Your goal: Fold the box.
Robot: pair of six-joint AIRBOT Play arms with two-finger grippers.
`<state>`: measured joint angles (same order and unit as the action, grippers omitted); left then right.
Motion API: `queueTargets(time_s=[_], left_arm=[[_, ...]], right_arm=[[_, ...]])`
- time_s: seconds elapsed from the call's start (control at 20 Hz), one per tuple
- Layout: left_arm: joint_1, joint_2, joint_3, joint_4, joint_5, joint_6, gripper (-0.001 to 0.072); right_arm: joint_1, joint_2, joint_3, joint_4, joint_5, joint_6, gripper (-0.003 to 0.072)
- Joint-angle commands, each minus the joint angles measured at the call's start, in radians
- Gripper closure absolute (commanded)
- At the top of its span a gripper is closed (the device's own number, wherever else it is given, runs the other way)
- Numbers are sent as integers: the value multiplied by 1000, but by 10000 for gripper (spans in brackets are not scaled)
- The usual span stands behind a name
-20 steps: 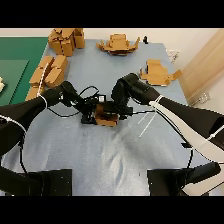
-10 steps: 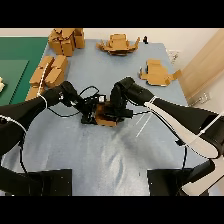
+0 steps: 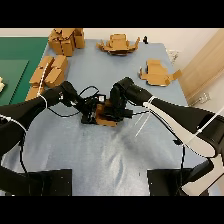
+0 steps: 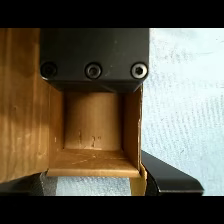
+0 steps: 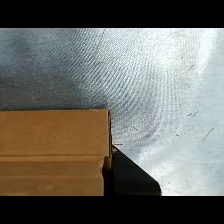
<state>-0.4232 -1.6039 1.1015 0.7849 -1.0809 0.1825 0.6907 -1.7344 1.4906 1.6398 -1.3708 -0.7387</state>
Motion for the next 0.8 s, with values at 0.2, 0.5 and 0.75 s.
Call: queueTargets(time_s=[0.2, 0.5, 0.75], left_arm=[[0, -7, -1, 1, -2, 0, 543], [0, -7, 0, 1, -3, 0, 544], [0, -7, -1, 1, -9, 0, 544]], right_arm=[[1, 0, 17, -23, -6, 13, 603], [13, -3, 19, -104, -64, 16, 680], [44, -36, 47, -144, -78, 23, 680]])
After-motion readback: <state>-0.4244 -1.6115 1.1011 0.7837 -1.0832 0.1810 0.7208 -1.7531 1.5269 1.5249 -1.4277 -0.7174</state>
